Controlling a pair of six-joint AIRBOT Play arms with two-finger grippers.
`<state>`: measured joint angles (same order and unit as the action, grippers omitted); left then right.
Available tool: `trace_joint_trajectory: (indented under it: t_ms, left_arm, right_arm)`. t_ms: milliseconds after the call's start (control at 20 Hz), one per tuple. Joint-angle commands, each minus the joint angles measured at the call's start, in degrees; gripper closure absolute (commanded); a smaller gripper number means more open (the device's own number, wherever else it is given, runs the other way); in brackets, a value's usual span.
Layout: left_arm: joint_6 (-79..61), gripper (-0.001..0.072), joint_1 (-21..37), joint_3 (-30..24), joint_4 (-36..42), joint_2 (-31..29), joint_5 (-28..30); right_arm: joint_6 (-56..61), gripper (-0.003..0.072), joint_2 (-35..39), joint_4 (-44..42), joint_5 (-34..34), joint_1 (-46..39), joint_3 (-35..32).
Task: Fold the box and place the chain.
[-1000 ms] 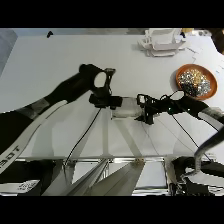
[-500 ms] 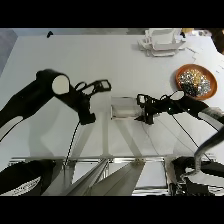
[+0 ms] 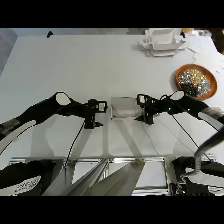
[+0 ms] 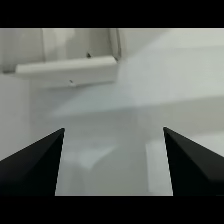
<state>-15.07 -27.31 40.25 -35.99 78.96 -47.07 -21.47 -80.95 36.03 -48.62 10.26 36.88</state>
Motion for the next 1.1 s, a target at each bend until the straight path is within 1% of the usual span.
trace_joint_trajectory:
  t_ms: [0,100,350,550,700,1050]
  left_arm:
    - [-14.4,0.0007,0.3,0.2,13.9,5.0,3.2]
    - [-17.2,0.0007,0.3,1.4,16.6,7.1,3.1]
    - [-17.3,0.0006,0.3,4.4,17.1,10.8,2.1]
    - [-17.3,0.0006,0.3,4.7,16.7,11.0,1.7]
    - [-17.3,0.0006,0.3,4.7,13.7,11.0,0.3]
    - [-17.3,0.0006,0.1,4.7,15.9,11.0,-0.3]
  right_arm:
    - [0.0,0.0371,0.0,0.0,0.0,0.0,0.0]
    - [0.0,0.0371,0.0,0.0,0.0,0.0,0.0]
    - [0.0,0.0371,0.0,0.0,0.0,0.0,0.0]
    - [0.0,0.0371,0.0,0.0,0.0,0.0,0.0]
    - [0.0,0.0371,0.0,0.0,0.0,0.0,0.0]
    - [0.0,0.0371,0.0,0.0,0.0,0.0,0.0]
